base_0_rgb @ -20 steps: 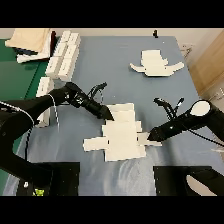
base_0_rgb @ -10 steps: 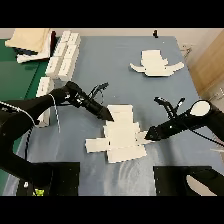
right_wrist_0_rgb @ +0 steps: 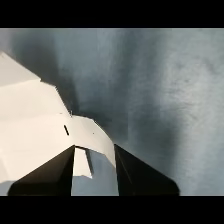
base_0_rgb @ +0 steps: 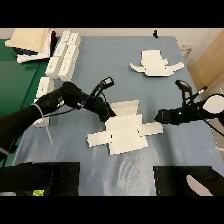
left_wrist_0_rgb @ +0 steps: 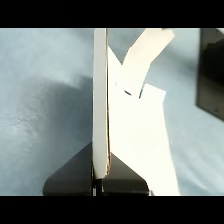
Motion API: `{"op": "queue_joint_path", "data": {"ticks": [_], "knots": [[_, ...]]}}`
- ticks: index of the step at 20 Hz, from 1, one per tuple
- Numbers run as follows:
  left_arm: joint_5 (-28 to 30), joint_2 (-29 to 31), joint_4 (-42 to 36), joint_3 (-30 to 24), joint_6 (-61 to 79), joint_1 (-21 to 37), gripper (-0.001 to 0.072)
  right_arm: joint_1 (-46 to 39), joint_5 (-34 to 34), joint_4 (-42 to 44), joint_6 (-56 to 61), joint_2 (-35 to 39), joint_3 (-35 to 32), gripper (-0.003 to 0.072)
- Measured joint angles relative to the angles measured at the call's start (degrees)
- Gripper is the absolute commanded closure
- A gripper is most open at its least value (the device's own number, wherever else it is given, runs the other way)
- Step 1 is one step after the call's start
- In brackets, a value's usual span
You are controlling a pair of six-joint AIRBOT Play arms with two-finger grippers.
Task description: Fold the box.
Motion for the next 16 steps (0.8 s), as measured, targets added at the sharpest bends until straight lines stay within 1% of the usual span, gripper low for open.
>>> {"op": "queue_joint_path", "data": {"ticks": [2, 4, 5, 7, 9, 12, 16], "knots": [[7.6, 4.4, -2.7, -5.0, 6.8, -3.0, 0.0698, -0.1, -2.4, -0.8, 2.1, 1.5, 0.5, 0.0419], [13.4, 8.1, -7.6, -9.4, 15.2, -5.8, 0.0697, -0.1, -4.2, -1.2, 3.4, 2.2, 0.8, 0.0419], [14.9, 9.6, -10.1, -11.1, 19.1, -7.0, 0.0697, -0.1, -4.9, -1.4, 3.8, 2.3, 0.8, 0.0419], [16.0, 11.7, -14.0, -13.7, 25.6, -9.3, 0.0697, -0.1, -5.9, -1.6, 4.4, 2.1, 0.9, 0.0419], [16.5, 12.8, -16.1, -15.3, 30.1, -11.1, 0.0697, -0.1, -6.5, -1.7, 4.7, 1.4, 1.0, 0.0420], [17.8, 13.5, -17.8, -17.3, 34.4, -12.5, 0.0697, -0.1, -7.1, -1.3, 5.0, 0.1, 1.0, 0.0419], [20.3, 13.4, -18.7, -20.4, 36.7, -13.1, 0.0697, -0.1, -7.5, -0.7, 5.1, -1.0, 1.0, 0.0419]]}}
